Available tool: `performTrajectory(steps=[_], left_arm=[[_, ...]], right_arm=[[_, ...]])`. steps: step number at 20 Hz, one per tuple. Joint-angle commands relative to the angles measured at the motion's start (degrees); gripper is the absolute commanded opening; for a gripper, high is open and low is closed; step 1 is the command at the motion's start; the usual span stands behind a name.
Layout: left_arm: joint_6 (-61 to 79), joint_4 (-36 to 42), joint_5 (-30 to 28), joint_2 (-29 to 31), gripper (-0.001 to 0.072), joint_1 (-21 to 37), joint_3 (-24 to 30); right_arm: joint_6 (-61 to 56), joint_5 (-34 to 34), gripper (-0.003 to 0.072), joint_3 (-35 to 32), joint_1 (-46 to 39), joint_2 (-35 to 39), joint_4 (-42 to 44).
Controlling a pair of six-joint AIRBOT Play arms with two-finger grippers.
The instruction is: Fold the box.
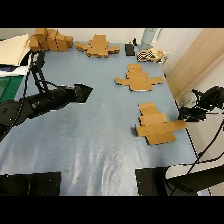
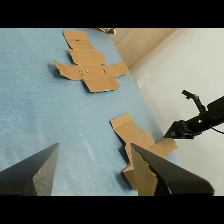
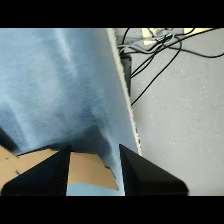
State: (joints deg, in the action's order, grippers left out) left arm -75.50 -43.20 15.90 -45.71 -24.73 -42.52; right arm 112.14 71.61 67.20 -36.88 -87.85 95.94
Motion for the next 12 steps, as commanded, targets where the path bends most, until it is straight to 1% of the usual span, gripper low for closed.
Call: performTrajectory(steps=[1,2,3,4,5,6,7,8,9,11,12], left_arm=[[-0.3,0.3,0.1,0.0,0.0692,0.1,0.0],[-0.6,2.1,0.1,0.0,0.0692,0.1,0.0],[-0.5,3.8,0.1,0.0,0.0692,0.1,0.0],[-0.5,4.9,0.1,0.0,0.0692,0.1,0.0],[-0.5,4.9,0.3,0.0,0.0692,0.1,0.0],[-0.4,4.9,1.0,0.0,0.0692,0.1,0.0],[-0.4,4.7,1.7,0.0,0.0692,0.1,0.0],[-0.4,4.7,2.4,0.0,0.0692,0.2,0.0],[-0.4,4.6,3.1,0.0,0.0692,0.2,0.0],[-0.3,4.6,4.2,0.0,0.0692,0.4,-0.2],[-0.3,4.4,6.1,0.0,0.0691,1.3,-0.5]], right_arm=[[4.9,5.0,0.0389,0.1,0.0,-0.5,5.3],[5.8,7.0,0.0341,0.1,0.0,-0.5,8.7],[6.0,9.4,0.0316,0.1,0.0,-0.5,11.7],[6.1,12.4,0.0173,0.1,0.0,-0.5,15.2],[6.3,15.3,0.0072,0.0,0.0,-0.5,18.6],[6.3,18.6,0.0014,-0.1,0.0,-0.5,21.9],[5.8,21.2,0.0006,-0.4,0.2,-0.4,24.5],[5.0,22.5,0.0006,-1.5,0.4,0.2,27.2],[4.2,22.1,0.0005,-3.2,0.9,1.4,29.1],[3.0,19.2,0.0005,-8.9,2.6,5.6,32.6],[2.9,17.5,0.0005,-12.1,4.2,8.1,33.7]])
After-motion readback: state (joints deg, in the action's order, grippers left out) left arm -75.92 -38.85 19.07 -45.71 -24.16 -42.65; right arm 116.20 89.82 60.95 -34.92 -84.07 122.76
